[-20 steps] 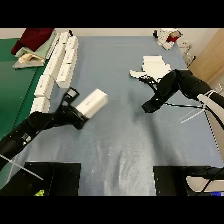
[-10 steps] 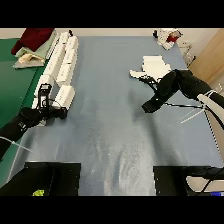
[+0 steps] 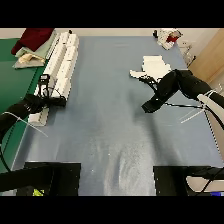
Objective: Fold the box.
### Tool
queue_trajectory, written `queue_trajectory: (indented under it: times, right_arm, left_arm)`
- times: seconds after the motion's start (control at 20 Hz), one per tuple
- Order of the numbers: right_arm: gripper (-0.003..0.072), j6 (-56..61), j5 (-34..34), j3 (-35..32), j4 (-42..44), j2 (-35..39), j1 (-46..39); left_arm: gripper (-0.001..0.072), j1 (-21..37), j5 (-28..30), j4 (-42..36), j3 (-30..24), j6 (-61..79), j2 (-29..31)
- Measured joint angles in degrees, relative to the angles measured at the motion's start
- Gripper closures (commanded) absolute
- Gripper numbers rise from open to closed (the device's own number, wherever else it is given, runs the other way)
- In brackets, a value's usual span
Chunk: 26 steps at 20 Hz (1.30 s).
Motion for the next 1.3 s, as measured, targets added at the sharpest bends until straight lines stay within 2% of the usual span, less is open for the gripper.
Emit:
queue_trajectory:
  times: [0.35,1.0,1.05,1.1,1.15,1.3]
  right_arm:
    - [0.0681,0.0,0.0,0.0,-0.02,0.0,0.0]
    - [0.0681,0.0,0.02,0.0,0.0,0.0,0.0]
    - [0.0681,0.0,0.0,0.0,-0.02,0.0,0.0]
    - [0.0681,0.0,0.02,0.0,0.0,0.0,0.0]
    - [0.0681,0.0,0.0,0.0,0.0,0.0,0.0]
    - [0.0681,0.0,0.0,0.0,0.0,0.0,0.0]
  left_arm:
    - [0.0188,0.0,-1.57,-0.59,6.29,0.04,-6.38]
    - [0.0186,0.0,-1.95,-0.72,7.23,2.21,-8.37]
    - [0.0172,0.0,-2.08,-0.72,7.23,2.23,-8.37]
    - [0.0057,0.0,-2.21,-0.74,7.23,2.23,-8.37]
    - [0.0011,0.0,-2.27,-0.74,7.23,2.23,-8.37]
    - [0.0011,0.0,-2.43,-0.74,7.23,2.19,-8.37]
